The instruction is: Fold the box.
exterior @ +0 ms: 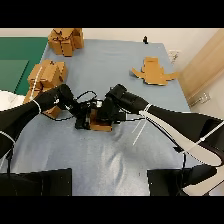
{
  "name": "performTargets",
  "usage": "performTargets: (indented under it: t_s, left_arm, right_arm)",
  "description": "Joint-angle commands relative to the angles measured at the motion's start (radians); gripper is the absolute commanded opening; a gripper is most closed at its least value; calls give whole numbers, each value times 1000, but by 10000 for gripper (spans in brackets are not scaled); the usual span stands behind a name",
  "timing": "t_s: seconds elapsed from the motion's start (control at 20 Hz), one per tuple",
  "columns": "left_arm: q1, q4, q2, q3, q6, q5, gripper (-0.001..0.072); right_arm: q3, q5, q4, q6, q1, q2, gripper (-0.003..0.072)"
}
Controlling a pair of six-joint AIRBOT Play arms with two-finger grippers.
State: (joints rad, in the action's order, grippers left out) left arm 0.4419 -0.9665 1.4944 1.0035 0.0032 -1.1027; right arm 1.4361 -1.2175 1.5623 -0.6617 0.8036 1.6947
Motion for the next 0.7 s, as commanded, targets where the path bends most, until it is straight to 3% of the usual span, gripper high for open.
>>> performTargets:
  t_s: [0.0,0.25,0.65]
  left_arm:
    - [0,0,0,0,-1,0,284]
    - [0,0,0,0,-1,0,283]
    - [0,0,0,0,-1,0,284]
  right_arm:
    - [0,-2,0,-2,-1,-21,435]
    - [0,-7,17,-64,-7,-69,435]
    - [-3,-119,12,-172,-62,-126,418]
